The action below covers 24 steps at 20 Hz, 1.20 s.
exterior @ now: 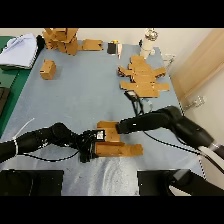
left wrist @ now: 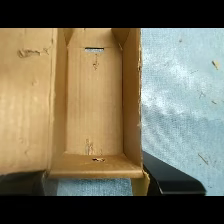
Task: Fold the box.
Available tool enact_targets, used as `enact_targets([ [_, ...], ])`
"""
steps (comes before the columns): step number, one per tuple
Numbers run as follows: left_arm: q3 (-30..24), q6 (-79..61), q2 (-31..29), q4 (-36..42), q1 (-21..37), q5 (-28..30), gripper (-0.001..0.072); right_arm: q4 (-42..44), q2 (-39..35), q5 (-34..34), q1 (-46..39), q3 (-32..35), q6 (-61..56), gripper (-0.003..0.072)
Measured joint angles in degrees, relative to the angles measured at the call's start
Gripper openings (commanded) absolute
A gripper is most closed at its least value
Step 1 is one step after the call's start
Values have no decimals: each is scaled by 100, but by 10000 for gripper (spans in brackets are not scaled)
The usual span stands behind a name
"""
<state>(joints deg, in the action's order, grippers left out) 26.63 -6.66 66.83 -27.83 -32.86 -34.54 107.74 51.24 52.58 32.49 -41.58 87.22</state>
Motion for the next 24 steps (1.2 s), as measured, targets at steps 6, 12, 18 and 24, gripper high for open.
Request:
enact_targets([
  [6,0,2,0,0,0,-9,417,-297,-1233,1528,229,632,1259,463],
  [12,0,4,0,0,0,-11,417,-214,-981,953,514,1327,3571,463],
  [18,0,7,0,0,0,-11,417,-170,-343,328,555,1353,4334,464],
  [24,0,7,0,0,0,-11,417,-146,-214,-166,645,1353,4765,463],
])
